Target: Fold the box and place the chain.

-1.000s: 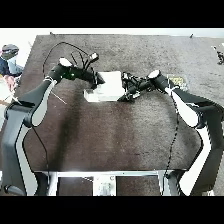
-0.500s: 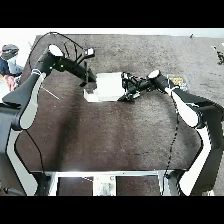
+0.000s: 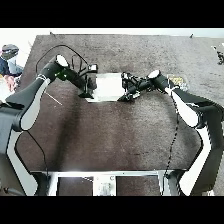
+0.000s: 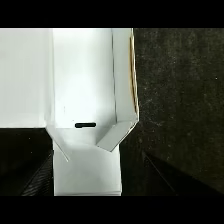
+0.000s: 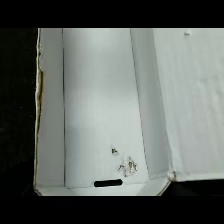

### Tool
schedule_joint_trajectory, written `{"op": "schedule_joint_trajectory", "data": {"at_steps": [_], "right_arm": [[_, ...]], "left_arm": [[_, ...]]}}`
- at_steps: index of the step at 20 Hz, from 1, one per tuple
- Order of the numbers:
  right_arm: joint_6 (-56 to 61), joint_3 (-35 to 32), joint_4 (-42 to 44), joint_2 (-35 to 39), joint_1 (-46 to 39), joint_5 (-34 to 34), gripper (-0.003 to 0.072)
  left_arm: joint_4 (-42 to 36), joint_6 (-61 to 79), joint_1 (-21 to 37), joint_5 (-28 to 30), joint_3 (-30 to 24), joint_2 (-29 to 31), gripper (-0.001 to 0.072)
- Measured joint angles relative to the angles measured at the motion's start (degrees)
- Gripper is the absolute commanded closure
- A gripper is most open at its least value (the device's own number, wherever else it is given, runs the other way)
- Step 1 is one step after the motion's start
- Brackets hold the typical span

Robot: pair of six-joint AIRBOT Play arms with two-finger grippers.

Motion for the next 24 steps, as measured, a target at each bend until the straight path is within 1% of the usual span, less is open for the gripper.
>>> {"op": "schedule_joint_trajectory", "data": {"at_steps": [6,13,14,15,16,22,23,24], "right_arm": [[0.0,0.0,0.0,0.0,0.0,0.0,0.0073],[0.0,0.0,0.0,0.0,0.0,0.0,0.0073],[0.0,0.0,0.0,0.0,0.0,0.0,0.0073],[0.0,0.0,0.0,0.0,0.0,0.0,0.0073],[0.0,0.0,0.0,0.0,0.0,0.0,0.0074],[0.0,0.0,0.0,0.0,0.0,0.0,0.0073],[0.0,0.0,0.0,0.0,0.0,0.0,0.0073],[0.0,0.0,0.0,0.0,0.0,0.0,0.0074]], "left_arm": [[1.0,0.8,-2.1,5.9,-3.1,0.0,0.0110],[2.7,0.8,-2.5,9.1,-3.7,0.0,0.0113],[3.0,0.8,-2.6,9.4,-3.7,0.0,0.0257],[3.1,0.8,-2.6,9.5,-3.7,0.0,0.0438],[3.2,0.8,-2.6,9.5,-3.7,0.0,0.0484],[1.6,0.9,-2.6,9.6,-3.7,0.0,0.0492],[1.3,0.9,-2.6,9.6,-3.7,0.0,0.0654],[1.0,0.9,-2.6,9.5,-3.7,0.0,0.0697]]}}
